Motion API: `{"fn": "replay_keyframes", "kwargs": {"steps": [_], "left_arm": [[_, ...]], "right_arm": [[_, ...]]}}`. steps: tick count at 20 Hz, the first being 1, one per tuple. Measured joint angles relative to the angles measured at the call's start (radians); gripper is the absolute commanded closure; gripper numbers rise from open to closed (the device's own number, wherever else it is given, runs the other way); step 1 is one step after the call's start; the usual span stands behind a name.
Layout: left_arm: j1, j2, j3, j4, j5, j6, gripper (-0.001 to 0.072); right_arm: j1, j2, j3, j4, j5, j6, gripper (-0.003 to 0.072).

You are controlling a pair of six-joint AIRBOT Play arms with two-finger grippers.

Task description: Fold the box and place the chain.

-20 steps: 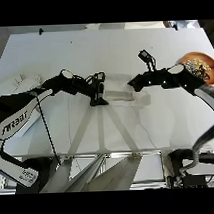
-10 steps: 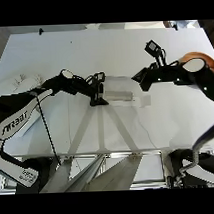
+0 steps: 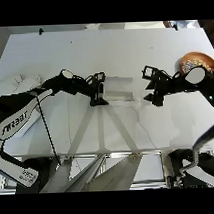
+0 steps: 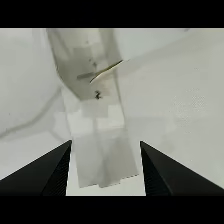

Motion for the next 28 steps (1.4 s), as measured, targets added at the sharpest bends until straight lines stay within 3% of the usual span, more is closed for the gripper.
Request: {"fn": "replay_keyframes", "kwargs": {"steps": [7,11,15,16,18,28], "left_arm": [[0.000,0.000,0.000,0.000,0.000,0.000,0.0431],[0.000,0.000,0.000,0.000,0.000,0.000,0.0431],[0.000,0.000,0.000,0.000,0.000,0.000,0.0431],[0.000,0.000,0.000,0.000,0.000,0.000,0.0431],[0.000,0.000,0.000,0.000,0.000,0.000,0.0431],[0.001,0.000,0.000,0.003,-0.002,0.000,0.0431]], "right_arm": [[0.067,-0.093,-0.039,0.030,-0.103,-0.150,0.0204],[0.115,-0.164,-0.042,0.062,-0.229,-0.178,0.0206],[0.132,-0.197,-0.043,0.129,-0.330,-0.190,0.0289],[0.134,-0.202,-0.043,0.140,-0.337,-0.191,0.0291],[0.137,-0.208,-0.043,0.158,-0.337,-0.193,0.0380],[0.140,-0.220,-0.044,0.300,-0.270,-0.320,0.0388]]}}
